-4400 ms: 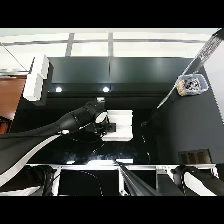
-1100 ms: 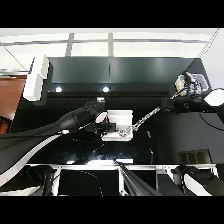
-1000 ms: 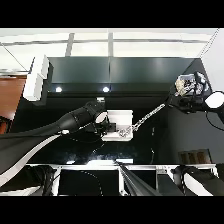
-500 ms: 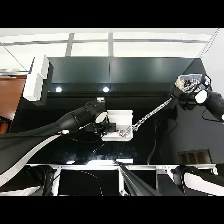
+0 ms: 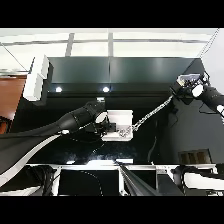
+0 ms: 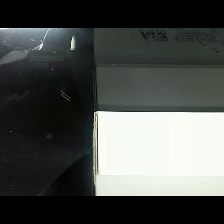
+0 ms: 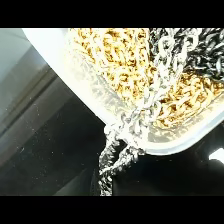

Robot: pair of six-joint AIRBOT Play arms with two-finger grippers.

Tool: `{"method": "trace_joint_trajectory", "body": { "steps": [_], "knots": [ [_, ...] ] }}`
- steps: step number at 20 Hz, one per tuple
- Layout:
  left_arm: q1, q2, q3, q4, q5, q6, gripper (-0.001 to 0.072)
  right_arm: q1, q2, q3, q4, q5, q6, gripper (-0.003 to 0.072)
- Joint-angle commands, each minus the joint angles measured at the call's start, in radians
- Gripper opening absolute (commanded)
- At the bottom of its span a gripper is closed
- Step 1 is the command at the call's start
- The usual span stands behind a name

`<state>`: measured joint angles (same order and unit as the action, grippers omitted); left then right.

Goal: Fold the box and place the chain.

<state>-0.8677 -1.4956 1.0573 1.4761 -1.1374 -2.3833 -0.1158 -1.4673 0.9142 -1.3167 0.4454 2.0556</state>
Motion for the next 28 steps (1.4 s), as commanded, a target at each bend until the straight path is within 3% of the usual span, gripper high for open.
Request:
{"method": "trace_joint_trajectory", "body": {
  "steps": [1, 5, 10, 17, 19, 24, 28],
  "knots": [
    [0.001, 0.0, 0.0, 0.0, -0.001, 0.0, 0.0029, -0.001, -0.002, 0.007, -0.003, 0.034, -0.045, 0.0023],
    [0.001, 0.0, 0.0, 0.0, -0.001, 0.0, 0.0029, -0.002, 0.102, 0.007, 0.0, 0.108, -0.242, 0.0015],
    [0.001, 0.0, 0.0, 0.0, -0.002, 0.0, 0.0029, -0.002, 0.381, 0.008, 0.025, 0.207, -0.428, 0.0015],
    [0.001, 0.0, 0.0, 0.0, -0.001, 0.0, 0.003, 0.0, 0.828, 0.008, 0.364, 0.295, -0.639, 0.0016],
    [0.001, 0.0, 0.0, 0.0, -0.001, 0.0, 0.0029, 0.0, 0.894, 0.008, 0.428, 0.399, -0.655, 0.0016],
    [0.001, 0.0, 0.0, 0.0, -0.001, 0.0, 0.0029, 0.0, 0.915, 0.007, 0.669, 0.828, -0.752, 0.0017],
    [0.001, 0.0, 0.0, 0.0, -0.001, 0.0, 0.003, 0.0, 0.915, -0.003, 0.69, 0.974, -0.761, 0.0016]
  ]
}}
